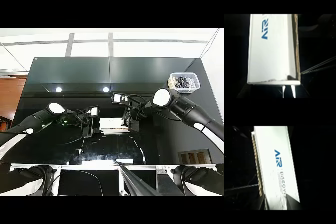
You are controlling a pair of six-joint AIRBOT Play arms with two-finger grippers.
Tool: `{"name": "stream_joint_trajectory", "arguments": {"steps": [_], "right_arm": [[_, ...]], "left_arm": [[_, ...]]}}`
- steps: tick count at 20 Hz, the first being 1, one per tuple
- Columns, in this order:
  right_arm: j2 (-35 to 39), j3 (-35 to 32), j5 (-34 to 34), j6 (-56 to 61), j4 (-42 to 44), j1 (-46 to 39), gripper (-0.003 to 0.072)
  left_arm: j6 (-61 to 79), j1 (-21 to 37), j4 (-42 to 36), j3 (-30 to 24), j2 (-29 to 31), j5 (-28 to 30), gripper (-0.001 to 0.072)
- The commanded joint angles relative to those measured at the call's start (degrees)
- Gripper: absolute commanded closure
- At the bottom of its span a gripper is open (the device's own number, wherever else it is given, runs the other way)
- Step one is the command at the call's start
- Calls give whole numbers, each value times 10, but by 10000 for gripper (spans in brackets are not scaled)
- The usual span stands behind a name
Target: Fold the box and place the chain.
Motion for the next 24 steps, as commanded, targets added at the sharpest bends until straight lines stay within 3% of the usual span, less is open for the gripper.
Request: {"name": "stream_joint_trajectory", "arguments": {"steps": [1,9,10,20,22,23,24], "right_arm": [[0,-4,6,9,0,1,394],[-1,-25,-13,9,15,1,383],[-1,-25,-12,9,15,1,327],[39,-25,-6,36,14,-2,329],[58,-25,-3,103,15,-8,329],[67,-25,1,175,19,-13,364],[71,-25,14,279,31,-21,574]], "left_arm": [[0,0,0,0,0,0,300],[1,0,0,0,0,0,300],[1,0,0,0,0,0,300],[1,0,0,0,0,0,301],[1,0,0,0,0,0,301],[1,0,0,0,0,0,301],[1,0,0,0,0,0,301]]}}
